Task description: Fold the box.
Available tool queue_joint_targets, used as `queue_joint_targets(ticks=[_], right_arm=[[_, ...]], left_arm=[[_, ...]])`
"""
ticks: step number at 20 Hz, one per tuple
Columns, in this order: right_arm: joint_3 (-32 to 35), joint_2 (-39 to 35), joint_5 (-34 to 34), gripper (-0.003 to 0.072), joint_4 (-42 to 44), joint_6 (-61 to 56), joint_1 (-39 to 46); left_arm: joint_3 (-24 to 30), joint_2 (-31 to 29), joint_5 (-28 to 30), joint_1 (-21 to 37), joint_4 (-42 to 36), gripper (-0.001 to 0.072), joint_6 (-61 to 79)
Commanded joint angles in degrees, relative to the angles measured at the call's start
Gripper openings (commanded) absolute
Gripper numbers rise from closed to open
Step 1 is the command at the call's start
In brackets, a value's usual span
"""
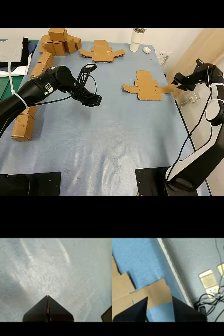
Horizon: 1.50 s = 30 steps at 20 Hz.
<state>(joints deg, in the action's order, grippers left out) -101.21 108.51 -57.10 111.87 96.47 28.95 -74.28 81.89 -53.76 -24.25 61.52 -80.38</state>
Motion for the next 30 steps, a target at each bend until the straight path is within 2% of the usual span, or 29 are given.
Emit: queue_joint_targets(ticks=[1,9,11,14,16,19,20,21,23,24,25,28,30], right_arm=[[-2.0,3.8,1.0,0.0494,0.9,2.6,1.0],[-3.1,5.5,-1.0,0.0488,1.2,8.7,1.1],[-3.1,5.4,-2.7,0.0364,2.3,13.1,1.0],[-3.1,5.4,-6.4,0.0362,5.4,20.0,0.7],[-3.1,5.4,-8.5,0.0284,5.7,22.2,0.5],[-3.1,5.0,-11.2,0.026,6.9,24.6,0.3],[-3.1,4.7,-12.0,0.0197,7.6,25.3,0.3],[-3.1,4.2,-12.9,0.0164,8.7,26.3,0.3],[-3.1,3.4,-16.0,0.0161,12.3,28.7,0.3],[-3.1,3.3,-17.9,0.0125,14.1,29.8,0.3],[-3.1,3.5,-19.8,0.005,15.8,30.7,0.2],[-3.1,4.8,-20.6,0.0041,16.6,30.9,-0.5],[-3.1,5.2,-20.1,0.0002,16.6,30.8,-0.9]], left_arm=[[-0.1,0.0,0.8,0.0,-0.5,0.0012,-0.1],[-0.1,0.0,0.9,0.0,-2.3,0.0012,-0.1],[-0.1,0.0,0.9,0.0,-2.4,0.0012,-0.1],[-0.1,0.0,0.9,0.0,-3.0,0.0012,-0.1],[-0.1,0.0,0.9,0.0,-3.5,0.0012,-0.1],[-0.1,0.0,0.8,0.0,-3.9,0.0012,-0.1],[-0.1,0.0,0.8,0.0,-3.9,0.0012,-0.1],[-0.1,0.0,0.7,0.0,-3.9,0.0012,-0.1],[-0.1,0.0,0.7,0.0,-4.0,0.0012,-0.1],[-0.1,0.0,0.8,0.0,-4.1,0.0012,-0.1],[-0.1,0.0,0.7,0.0,-4.1,0.0012,-0.1],[-0.1,0.0,0.8,0.0,-4.1,0.0012,-0.1],[-0.1,0.0,0.7,0.0,-4.1,0.0012,-0.1]])
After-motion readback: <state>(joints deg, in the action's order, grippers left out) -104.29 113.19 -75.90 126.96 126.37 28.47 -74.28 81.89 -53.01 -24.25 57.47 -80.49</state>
